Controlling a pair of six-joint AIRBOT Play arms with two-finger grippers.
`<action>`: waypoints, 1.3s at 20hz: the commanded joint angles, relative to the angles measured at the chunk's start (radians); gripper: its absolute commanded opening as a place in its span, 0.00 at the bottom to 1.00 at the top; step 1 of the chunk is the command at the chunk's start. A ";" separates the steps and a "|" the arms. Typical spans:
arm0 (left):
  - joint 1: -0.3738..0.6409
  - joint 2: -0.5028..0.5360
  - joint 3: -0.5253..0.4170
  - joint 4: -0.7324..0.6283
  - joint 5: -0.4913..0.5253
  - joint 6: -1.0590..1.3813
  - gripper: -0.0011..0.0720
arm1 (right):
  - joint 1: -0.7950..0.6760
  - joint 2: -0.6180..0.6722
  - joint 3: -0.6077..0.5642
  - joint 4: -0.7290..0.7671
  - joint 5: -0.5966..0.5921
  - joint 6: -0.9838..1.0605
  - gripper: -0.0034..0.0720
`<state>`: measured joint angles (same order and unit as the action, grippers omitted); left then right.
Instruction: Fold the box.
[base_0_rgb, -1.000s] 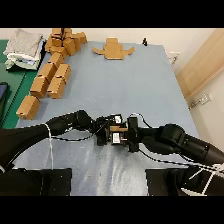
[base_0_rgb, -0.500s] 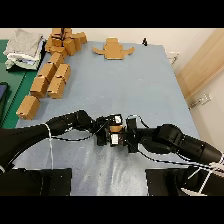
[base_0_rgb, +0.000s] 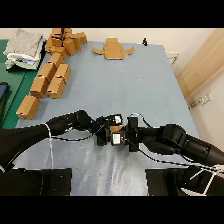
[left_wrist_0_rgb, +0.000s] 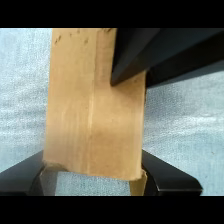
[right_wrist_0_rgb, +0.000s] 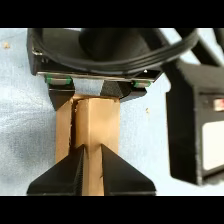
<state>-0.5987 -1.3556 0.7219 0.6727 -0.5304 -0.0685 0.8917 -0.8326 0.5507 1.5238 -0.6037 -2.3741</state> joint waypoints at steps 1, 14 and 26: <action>0.001 0.001 0.000 0.000 0.000 0.001 0.67 | 0.000 0.005 0.001 -0.001 -0.003 0.002 0.26; 0.001 0.001 0.000 0.000 0.000 0.000 0.67 | 0.000 0.005 0.005 -0.001 -0.005 0.010 0.15; 0.001 0.001 0.000 0.000 0.000 0.001 0.67 | 0.001 -0.015 0.017 0.042 -0.038 0.009 0.09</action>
<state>-0.5987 -1.3556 0.7219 0.6731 -0.5304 -0.0681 0.8917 -0.8375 0.5674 1.5417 -0.6369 -2.3646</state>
